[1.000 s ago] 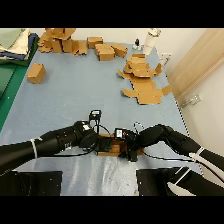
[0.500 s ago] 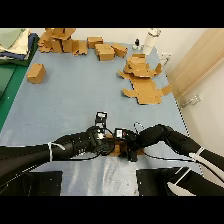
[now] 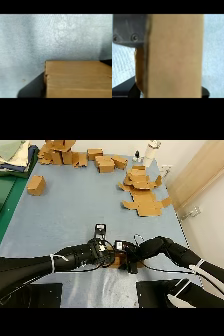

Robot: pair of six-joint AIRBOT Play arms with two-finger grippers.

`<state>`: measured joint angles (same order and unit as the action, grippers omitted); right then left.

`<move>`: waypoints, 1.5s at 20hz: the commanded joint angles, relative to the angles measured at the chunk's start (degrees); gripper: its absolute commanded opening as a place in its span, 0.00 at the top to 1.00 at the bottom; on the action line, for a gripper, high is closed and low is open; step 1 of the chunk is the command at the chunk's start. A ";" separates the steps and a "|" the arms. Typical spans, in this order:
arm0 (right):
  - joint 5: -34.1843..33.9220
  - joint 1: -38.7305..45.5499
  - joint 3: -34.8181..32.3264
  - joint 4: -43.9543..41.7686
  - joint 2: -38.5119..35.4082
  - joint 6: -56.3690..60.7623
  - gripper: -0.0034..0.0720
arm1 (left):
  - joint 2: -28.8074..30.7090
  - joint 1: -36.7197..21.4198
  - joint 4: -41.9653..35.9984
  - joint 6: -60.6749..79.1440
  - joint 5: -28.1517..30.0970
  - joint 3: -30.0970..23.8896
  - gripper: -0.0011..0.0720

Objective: Fold the box.

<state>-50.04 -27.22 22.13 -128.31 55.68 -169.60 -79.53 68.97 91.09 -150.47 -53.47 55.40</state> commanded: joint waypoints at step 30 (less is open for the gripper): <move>0.02 -0.02 0.04 -0.04 -0.04 0.04 0.30 | 23.08 -38.10 -50.05 129.96 5.99 -26.29 0.01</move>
